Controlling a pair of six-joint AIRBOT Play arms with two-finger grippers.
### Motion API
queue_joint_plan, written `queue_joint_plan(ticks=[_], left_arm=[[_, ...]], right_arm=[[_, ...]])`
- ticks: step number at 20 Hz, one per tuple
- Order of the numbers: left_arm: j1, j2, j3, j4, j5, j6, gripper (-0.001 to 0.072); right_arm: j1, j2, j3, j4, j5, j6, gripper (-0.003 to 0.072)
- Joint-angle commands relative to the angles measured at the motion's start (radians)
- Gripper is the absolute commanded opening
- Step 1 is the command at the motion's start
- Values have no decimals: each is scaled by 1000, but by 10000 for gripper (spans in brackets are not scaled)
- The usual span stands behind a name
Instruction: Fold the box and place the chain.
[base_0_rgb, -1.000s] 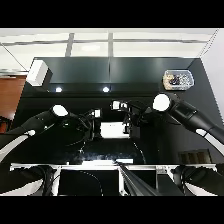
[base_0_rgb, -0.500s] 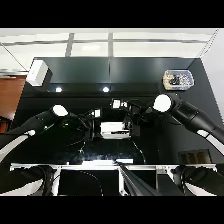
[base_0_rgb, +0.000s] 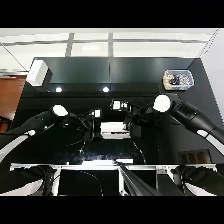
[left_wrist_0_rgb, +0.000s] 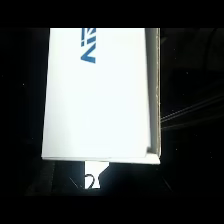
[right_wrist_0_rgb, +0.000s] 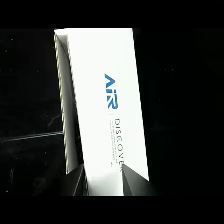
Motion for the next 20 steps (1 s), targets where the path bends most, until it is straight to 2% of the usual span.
queue_joint_plan(ticks=[1,20], left_arm=[[0,1,1,0,0,-2,334],[0,1,1,0,0,-2,334]], right_arm=[[6,-2,-1,0,2,0,263],[20,-1,-1,-2,29,9,274]])
